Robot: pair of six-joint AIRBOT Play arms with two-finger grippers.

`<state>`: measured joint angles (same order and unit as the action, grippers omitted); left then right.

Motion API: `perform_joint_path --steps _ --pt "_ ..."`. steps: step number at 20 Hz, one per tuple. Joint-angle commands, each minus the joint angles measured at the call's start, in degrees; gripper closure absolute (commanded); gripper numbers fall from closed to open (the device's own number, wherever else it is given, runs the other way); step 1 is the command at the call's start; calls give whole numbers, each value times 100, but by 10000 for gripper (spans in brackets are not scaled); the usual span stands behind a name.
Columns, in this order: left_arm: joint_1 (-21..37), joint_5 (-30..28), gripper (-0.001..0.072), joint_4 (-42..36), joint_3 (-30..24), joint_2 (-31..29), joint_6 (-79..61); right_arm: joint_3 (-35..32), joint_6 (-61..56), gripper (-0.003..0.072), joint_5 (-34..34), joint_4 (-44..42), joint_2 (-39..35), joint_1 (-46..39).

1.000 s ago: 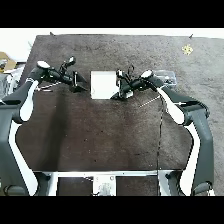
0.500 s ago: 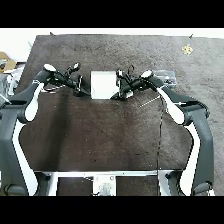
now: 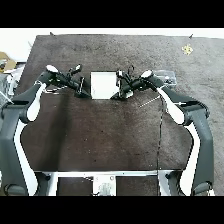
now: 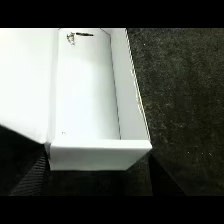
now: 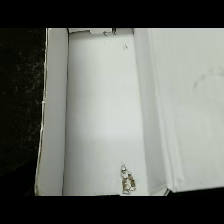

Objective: Fold the box and place the chain.

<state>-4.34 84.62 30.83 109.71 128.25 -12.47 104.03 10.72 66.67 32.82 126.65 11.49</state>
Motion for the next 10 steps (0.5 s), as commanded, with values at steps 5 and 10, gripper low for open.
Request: perform_joint_path --steps 5,10 --pt "-157 -402 -10 -42 -2 83 -28 0 -4 368 0 -4 0 -4" --pt "-157 -542 -1 -39 -4 94 -306 0 -4 368 0 -4 0 -4"
